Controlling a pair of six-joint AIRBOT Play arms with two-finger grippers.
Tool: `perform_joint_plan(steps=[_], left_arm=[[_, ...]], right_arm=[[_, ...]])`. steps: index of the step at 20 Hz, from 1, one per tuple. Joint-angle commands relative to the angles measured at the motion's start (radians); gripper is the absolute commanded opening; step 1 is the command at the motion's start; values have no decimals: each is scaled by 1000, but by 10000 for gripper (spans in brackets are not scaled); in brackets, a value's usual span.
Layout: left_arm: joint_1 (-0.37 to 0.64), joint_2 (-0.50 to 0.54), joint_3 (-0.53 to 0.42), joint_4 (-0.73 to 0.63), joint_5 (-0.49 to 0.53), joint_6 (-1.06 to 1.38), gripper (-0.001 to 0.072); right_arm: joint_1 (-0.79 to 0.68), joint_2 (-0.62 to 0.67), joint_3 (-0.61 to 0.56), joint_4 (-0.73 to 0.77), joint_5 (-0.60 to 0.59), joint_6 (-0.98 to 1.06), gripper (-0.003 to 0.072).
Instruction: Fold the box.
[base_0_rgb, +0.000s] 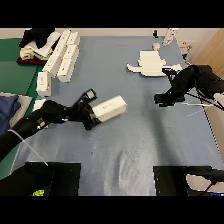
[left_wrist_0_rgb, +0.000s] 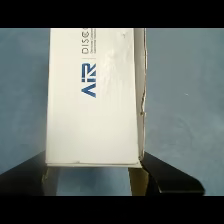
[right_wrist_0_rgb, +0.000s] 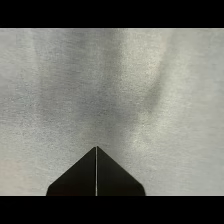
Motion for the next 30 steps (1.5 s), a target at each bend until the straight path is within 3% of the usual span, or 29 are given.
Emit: perform_joint_plan(steps=[1,5,11,17,20,27,30], left_arm=[[206,79,0,196,103,-454,359],[348,21,0,203,238,-516,359],[361,-137,10,199,408,-562,359],[390,-180,28,200,517,-560,359],[417,-226,68,201,518,-556,359],[415,-391,288,223,411,-548,359],[417,-430,316,248,389,-549,359]], right_arm=[[0,0,1,0,1,0,5],[0,0,1,0,1,0,4],[0,0,1,0,1,0,4],[0,0,1,0,1,0,4],[0,0,1,0,1,0,4],[0,0,1,0,0,0,4],[0,0,1,0,1,0,5]])
